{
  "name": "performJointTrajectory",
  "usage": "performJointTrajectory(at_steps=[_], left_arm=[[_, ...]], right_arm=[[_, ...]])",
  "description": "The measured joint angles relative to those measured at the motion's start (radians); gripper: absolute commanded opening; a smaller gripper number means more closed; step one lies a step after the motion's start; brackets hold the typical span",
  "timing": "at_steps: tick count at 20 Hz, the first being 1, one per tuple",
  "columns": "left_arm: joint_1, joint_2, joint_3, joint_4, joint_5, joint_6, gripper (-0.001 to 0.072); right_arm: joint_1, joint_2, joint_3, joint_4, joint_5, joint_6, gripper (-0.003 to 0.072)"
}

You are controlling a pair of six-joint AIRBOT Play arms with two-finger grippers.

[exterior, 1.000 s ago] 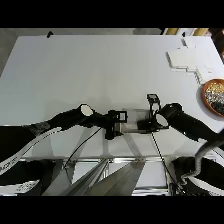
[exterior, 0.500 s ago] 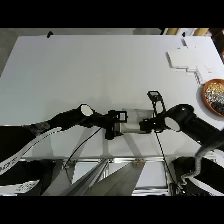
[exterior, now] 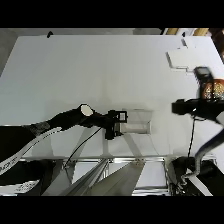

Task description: Fold the box and place the chain.

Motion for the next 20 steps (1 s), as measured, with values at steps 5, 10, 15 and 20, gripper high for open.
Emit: performJointTrajectory(at_steps=[5, 10, 15, 20], left_arm=[[0.0, 0.0, 0.0, 0.0, 0.0, 0.0, 0.0292], [0.0, 0.0, 0.0, 0.0, 0.0, 0.0, 0.0292], [0.0, 0.0, 0.0, 0.0, 0.0, 0.0, 0.0292], [0.0, 0.0, 0.0, 0.0, 0.0, 0.0, 0.0292]], right_arm=[[-0.479, -0.217, 0.095, 0.01, -0.105, -0.203, 0.0242], [-0.726, -0.433, 0.114, 0.047, -0.213, -0.337, 0.0193], [-0.785, -0.513, 0.118, 0.031, -0.331, -0.391, 0.0171], [-0.797, -0.588, 0.118, 0.009, -0.394, -0.401, 0.0174]])
